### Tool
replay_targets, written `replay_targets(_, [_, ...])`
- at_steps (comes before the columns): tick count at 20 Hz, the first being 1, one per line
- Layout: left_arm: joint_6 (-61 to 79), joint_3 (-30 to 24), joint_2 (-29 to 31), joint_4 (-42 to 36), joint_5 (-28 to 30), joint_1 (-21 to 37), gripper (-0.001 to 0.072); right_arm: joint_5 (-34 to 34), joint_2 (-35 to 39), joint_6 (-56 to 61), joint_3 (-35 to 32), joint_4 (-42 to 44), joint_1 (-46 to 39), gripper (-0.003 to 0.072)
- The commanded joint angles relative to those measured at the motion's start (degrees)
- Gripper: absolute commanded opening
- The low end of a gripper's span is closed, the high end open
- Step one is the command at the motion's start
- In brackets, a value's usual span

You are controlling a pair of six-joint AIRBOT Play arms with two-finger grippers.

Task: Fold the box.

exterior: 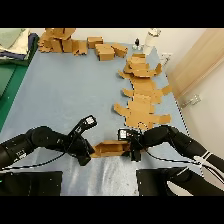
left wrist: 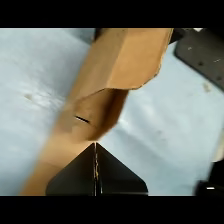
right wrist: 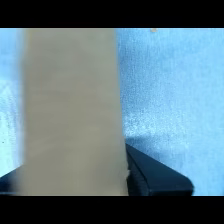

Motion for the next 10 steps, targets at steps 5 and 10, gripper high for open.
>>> replay_targets(5, [-21.22,0.37,-5.92,-21.79,15.30,-8.96,0.0013,-0.04,0.02,0.00,-0.02,0.02,-0.02,0.0507])
replay_targets(10, [-17.70,1.20,-7.72,-27.41,29.42,-6.56,0.0012,-0.46,0.02,0.00,-0.02,0.02,-0.02,0.0507])
